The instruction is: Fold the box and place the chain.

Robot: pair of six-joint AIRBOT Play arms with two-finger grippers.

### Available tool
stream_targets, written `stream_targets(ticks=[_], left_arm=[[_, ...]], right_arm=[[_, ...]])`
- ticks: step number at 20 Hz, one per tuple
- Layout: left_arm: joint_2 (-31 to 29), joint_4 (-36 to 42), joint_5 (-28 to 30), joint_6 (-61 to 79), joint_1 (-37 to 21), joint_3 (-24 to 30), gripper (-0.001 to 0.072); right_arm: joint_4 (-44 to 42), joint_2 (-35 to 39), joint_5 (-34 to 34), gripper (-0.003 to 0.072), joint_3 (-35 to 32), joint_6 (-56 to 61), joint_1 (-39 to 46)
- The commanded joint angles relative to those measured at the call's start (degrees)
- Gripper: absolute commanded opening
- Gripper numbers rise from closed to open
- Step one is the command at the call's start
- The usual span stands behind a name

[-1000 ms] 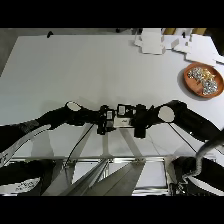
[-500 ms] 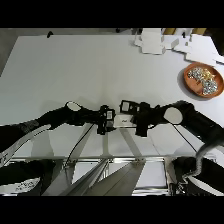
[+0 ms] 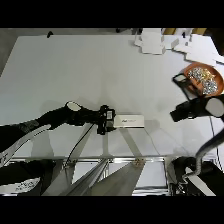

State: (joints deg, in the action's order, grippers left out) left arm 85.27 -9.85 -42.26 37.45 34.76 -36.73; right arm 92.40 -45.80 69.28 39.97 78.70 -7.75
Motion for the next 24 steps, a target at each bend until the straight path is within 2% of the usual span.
stream_targets(ticks=[1,4,24], left_arm=[[-0.07,-0.04,-0.02,0.0,-0.04,-0.04,0.0214],[-0.07,-0.02,0.0,0.0,-0.02,-0.04,0.0214],[-0.04,-0.02,0.0,0.0,-0.02,-0.04,0.0214]], right_arm=[[-0.7,0.61,6.86,0.002,0.07,11.63,9.35],[-2.45,0.61,7.26,0.002,0.09,19.43,10.01],[-2.43,0.61,7.26,0.002,0.09,19.43,10.01]])
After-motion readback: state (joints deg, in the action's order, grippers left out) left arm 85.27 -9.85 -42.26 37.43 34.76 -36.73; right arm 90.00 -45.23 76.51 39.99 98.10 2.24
